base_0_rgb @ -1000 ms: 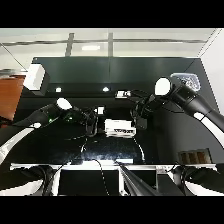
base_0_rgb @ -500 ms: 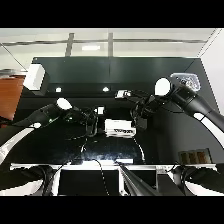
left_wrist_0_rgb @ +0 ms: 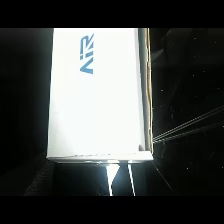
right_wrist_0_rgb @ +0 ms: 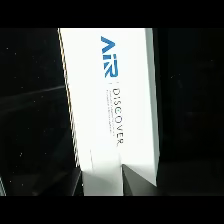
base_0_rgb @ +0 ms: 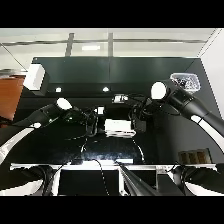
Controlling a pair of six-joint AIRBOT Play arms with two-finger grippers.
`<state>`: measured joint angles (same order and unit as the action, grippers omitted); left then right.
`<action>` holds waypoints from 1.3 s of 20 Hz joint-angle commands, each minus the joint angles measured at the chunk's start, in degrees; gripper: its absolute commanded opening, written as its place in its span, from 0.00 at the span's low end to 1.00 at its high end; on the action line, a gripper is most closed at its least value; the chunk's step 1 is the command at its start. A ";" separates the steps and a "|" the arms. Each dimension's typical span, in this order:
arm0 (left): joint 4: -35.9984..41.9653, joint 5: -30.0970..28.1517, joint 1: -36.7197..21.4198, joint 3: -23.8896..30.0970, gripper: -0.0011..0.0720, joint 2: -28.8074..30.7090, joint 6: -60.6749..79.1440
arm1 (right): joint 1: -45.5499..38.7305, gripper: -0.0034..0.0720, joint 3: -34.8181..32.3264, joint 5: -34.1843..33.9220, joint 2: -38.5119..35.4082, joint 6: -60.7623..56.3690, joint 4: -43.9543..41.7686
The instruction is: Fold the box and place the chain.
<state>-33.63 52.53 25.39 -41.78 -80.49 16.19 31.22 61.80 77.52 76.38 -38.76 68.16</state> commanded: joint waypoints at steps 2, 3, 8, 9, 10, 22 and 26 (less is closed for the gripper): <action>-0.02 0.00 -0.02 0.02 0.68 -0.04 0.02 | 0.44 0.39 0.00 -0.85 0.02 -0.11 0.07; -0.02 0.00 -0.02 0.02 0.68 -0.04 0.02 | 0.46 0.39 0.00 -0.85 0.02 -0.11 0.07; -0.02 0.00 -0.02 0.02 0.68 -0.04 0.02 | 0.46 0.39 -0.63 -0.90 0.02 -0.28 0.00; -0.02 0.00 -0.02 0.02 0.68 -0.04 0.02 | 0.46 0.39 -0.87 -1.18 0.02 -0.31 -0.17; -0.02 0.00 -0.02 0.02 0.68 -0.04 0.02 | 0.48 0.39 -1.20 -1.36 0.02 -0.28 -0.31; -0.02 0.00 -0.02 0.02 0.68 -0.04 0.02 | 1.75 0.55 -1.66 -2.80 0.02 -0.72 -0.11; -0.02 0.00 -0.02 0.02 0.68 -0.04 0.02 | 1.36 0.55 -1.64 -2.64 -0.20 -1.84 0.72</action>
<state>-33.67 52.58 25.39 -41.78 -80.49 16.23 32.84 60.14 74.76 76.36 -39.55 67.83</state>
